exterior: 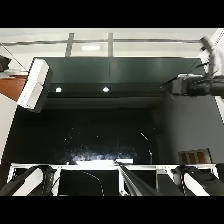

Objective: Fold the box and place the chain.

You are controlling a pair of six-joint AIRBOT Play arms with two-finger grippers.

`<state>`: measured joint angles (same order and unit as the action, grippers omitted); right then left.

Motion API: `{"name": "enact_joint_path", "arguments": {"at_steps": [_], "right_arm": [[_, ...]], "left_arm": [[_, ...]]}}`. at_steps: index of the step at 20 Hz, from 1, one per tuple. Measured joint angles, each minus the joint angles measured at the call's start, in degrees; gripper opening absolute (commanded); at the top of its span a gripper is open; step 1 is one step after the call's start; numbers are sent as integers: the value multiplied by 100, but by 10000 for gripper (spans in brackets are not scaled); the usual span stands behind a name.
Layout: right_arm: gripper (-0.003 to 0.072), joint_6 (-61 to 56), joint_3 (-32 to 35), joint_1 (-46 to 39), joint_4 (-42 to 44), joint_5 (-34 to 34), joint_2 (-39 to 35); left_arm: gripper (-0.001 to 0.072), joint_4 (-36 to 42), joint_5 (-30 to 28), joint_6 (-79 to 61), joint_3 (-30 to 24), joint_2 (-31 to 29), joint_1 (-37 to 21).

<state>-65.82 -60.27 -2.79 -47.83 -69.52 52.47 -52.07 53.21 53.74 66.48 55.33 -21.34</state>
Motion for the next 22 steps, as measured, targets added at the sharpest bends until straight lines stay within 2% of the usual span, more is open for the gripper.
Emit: {"name": "enact_joint_path", "arguments": {"at_steps": [2, 4, 7, 9, 14, 22], "right_arm": [[41, -376, -39, 81, -551, 249, -378], [41, -905, 267, 306, -1215, 667, -769], [42, -1714, 1241, 752, -2175, 1537, -1165], [41, -2035, 1862, 938, -2540, 2033, -1279], [40, -2358, 2470, 1104, -2892, 2503, -1384], [40, -2444, 2614, 1143, -3014, 2636, -1405]], "left_arm": [[22, -92, 94, 262, -243, -468, 501], [22, -354, -15, 551, -785, -911, 1174], [24, -804, -501, 1113, -1899, -1346, 2142], [25, -990, -802, 1405, -2494, -1480, 2544], [25, -1158, -1180, 1679, -3023, -1604, 2863], [25, -1196, -1325, 1762, -3145, -1628, 2946]]}}
